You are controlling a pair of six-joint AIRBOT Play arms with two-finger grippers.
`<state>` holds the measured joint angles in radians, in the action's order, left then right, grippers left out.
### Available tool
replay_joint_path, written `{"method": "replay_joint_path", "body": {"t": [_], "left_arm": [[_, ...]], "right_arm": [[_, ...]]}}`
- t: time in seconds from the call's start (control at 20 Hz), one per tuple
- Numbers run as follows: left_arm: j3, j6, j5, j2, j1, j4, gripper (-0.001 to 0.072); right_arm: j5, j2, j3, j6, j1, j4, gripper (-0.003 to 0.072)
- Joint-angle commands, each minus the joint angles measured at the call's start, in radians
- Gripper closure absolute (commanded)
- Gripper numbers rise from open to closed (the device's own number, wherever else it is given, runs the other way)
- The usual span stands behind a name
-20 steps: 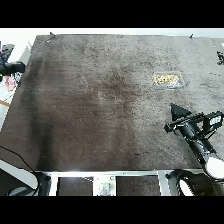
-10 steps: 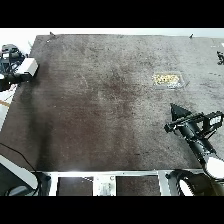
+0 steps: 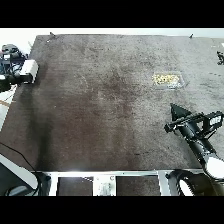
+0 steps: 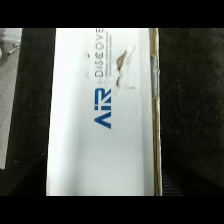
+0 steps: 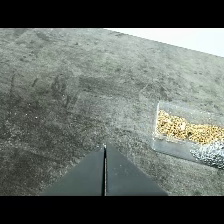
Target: Fold the box and place the chain.
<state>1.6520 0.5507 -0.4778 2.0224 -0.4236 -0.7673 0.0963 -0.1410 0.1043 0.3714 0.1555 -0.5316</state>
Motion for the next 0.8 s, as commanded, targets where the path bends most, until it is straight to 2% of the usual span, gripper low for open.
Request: {"method": "replay_joint_path", "body": {"t": [0.0,0.1,0.3,0.4,0.45,0.5,0.55,0.75], "left_arm": [[0.042,0.023,-0.069,-0.004,0.000,-0.001,-0.0011],[0.075,0.062,-0.112,-0.022,0.000,-0.001,-0.0011],[0.081,0.077,-0.054,-0.127,0.000,-0.004,-0.0011],[0.081,0.078,-0.064,-0.198,0.000,0.000,-0.0011],[0.081,0.080,-0.077,-0.236,0.000,0.017,0.0105],[0.081,0.080,-0.100,-0.279,0.000,0.037,0.0453],[0.081,0.079,-0.117,-0.320,0.000,0.066,0.0693],[0.078,0.080,-0.164,-0.489,0.002,0.245,0.0703]], "right_arm": [[0.000,0.000,0.000,0.000,0.000,0.000,0.0678],[0.000,0.000,0.000,0.000,0.000,0.000,0.0678],[0.000,0.000,0.000,0.000,0.000,0.000,0.0678],[0.000,0.000,0.000,0.000,0.000,0.000,0.0678],[0.000,0.000,0.000,0.000,0.000,0.000,0.0678],[0.000,0.000,0.000,0.000,0.000,0.000,0.0678],[0.000,0.000,0.000,0.000,0.000,0.000,0.0678],[0.000,0.000,0.000,0.000,0.000,0.000,0.0678]]}}
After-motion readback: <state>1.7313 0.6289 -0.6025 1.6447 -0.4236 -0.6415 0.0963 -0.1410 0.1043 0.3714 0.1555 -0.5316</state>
